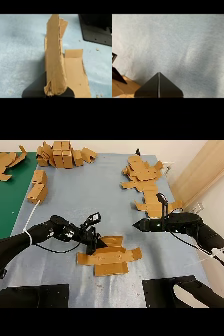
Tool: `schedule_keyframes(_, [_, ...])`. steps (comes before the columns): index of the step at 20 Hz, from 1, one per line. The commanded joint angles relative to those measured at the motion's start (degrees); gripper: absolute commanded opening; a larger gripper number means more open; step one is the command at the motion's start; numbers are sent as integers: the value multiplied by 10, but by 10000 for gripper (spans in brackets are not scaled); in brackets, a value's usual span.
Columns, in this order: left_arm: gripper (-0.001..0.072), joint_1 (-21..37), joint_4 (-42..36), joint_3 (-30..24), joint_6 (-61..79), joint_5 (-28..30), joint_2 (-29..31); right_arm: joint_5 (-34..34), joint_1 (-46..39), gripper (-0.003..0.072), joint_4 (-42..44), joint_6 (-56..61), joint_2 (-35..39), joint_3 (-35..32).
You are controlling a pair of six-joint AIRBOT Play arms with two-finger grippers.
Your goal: Fold the box.
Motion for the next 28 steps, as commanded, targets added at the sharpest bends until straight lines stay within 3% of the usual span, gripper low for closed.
schedule_keyframes(1, [12, 0, 1, 0, -16, -29, -2, 0, 0, 1, 0, 0, 0, 0])
schedule_keyframes(13, [13, 0, 5, 1, -25, -30, -2, 0, 0, 1, 0, -22, 1, 0])
schedule_keyframes(16, [12, 0, 5, 1, -25, -29, -2, -41, 15, 0, 2, -35, 16, 0])
schedule_keyframes(19, [12, 0, 5, 1, -25, -29, -2, -76, 68, -1, -21, -18, 83, 0])
schedule_keyframes(23, [12, 0, 5, 1, -25, -29, -2, -96, 162, 0, -155, 125, 236, -9])
schedule_keyframes(28, [12, 0, 5, 1, -25, -29, -2, -141, 302, 0, -205, 206, 406, -83])
